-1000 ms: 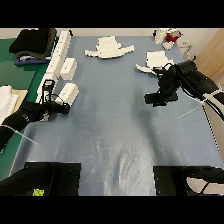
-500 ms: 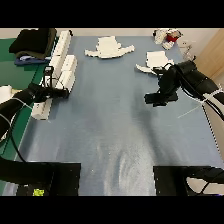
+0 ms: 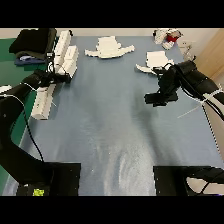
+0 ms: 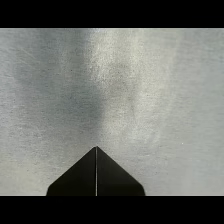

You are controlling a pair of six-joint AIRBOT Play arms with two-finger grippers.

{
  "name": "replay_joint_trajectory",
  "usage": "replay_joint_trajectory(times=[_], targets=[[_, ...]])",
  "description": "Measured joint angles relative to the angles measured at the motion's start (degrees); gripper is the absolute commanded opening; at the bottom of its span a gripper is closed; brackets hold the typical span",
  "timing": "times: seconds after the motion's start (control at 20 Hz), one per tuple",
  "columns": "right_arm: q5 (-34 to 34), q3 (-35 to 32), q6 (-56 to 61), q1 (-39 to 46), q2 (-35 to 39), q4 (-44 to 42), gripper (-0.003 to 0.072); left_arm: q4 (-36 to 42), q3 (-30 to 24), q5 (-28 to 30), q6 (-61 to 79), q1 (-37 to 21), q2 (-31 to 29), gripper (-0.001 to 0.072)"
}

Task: Fold the box.

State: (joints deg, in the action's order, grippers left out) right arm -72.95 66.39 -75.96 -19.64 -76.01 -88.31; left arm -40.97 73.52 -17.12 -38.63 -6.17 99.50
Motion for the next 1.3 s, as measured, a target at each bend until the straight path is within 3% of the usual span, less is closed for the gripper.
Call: replay_joint_trajectory(times=[0.35, 1.3], targets=[[0.0, 0.0, 0.0, 0.0, 0.0, 0.0, 0.0002, -2.3, 3.8, 0.2, -0.3, 0.1, 4.1, 0.0596], [0.0, 0.0, 0.0, 0.0, 0.0, 0.0, 0.0002, -1.4, 4.2, -2.8, -0.3, 0.2, 5.3, 0.0599]])
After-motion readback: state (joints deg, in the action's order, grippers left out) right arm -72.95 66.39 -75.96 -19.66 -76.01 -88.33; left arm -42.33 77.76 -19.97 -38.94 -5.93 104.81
